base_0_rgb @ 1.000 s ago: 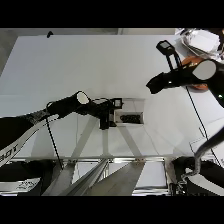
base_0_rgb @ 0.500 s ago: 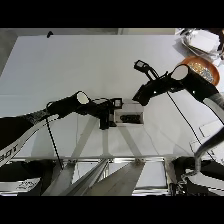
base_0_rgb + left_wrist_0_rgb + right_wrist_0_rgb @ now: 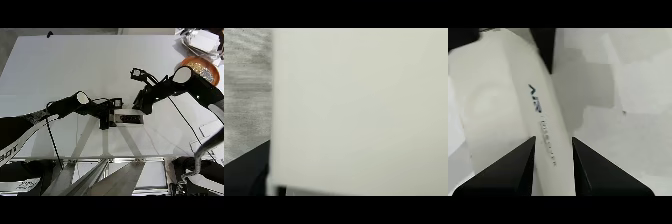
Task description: Fold the box and place the chain.
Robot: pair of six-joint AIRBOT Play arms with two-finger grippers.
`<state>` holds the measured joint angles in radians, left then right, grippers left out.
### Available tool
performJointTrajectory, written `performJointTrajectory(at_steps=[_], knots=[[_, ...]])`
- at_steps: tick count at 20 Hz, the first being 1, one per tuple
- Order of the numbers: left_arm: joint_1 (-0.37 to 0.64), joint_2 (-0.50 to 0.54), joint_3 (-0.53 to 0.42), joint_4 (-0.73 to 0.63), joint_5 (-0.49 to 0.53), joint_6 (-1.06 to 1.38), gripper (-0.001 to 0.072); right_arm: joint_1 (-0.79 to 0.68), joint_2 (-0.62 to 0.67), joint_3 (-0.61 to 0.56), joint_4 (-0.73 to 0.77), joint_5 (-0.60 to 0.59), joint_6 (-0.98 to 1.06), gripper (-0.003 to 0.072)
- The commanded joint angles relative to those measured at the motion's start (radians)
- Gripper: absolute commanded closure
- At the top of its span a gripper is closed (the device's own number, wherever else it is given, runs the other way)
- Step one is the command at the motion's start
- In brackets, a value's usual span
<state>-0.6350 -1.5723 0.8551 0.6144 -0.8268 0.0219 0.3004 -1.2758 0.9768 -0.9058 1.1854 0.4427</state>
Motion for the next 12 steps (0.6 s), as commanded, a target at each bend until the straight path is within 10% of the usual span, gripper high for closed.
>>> performJointTrajectory(at_steps=[1,12], knots=[[0.000,0.001,0.000,0.000,0.000,0.000,0.0385,0.029,0.031,-0.001,-0.014,0.046,-0.011,0.0353],[0.000,0.001,0.000,0.000,0.000,0.000,0.0385,0.093,0.115,-0.056,-0.148,0.044,-0.006,0.0252]])
